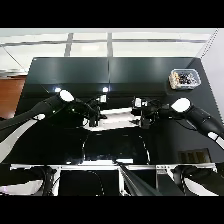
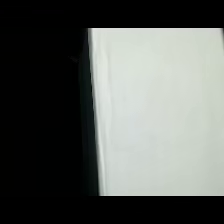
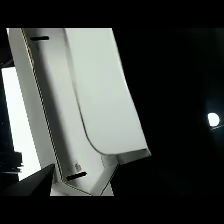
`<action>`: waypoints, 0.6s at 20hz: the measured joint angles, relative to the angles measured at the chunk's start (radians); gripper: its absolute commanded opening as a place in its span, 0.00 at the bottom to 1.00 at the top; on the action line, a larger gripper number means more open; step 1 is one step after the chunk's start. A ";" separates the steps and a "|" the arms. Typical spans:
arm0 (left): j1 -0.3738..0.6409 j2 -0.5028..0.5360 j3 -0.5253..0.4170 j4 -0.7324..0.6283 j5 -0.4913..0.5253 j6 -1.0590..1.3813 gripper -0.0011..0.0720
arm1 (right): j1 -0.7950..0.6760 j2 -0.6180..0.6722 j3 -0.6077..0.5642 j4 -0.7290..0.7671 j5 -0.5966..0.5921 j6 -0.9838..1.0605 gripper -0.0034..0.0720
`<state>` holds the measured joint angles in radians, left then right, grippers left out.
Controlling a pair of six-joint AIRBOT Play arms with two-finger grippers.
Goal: Fold the box and place the chain.
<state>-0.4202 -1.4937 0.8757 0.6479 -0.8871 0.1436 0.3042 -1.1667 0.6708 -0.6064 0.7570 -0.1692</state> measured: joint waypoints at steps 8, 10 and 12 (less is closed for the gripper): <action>0.000 0.000 0.000 0.000 -0.004 0.008 0.05 | 0.039 -0.101 -0.004 0.078 0.035 -0.123 0.99; 0.000 0.000 0.000 0.000 -0.003 0.008 0.05 | 0.042 -0.125 -0.005 0.072 0.025 -0.138 0.99; 0.000 0.000 0.000 0.000 -0.003 0.008 0.05 | 0.043 -0.142 -0.006 0.062 0.023 -0.146 0.99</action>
<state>-0.4202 -1.4937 0.8753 0.6476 -0.8906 0.1513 0.3470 -1.3090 0.6647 -0.5442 0.7795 -0.3149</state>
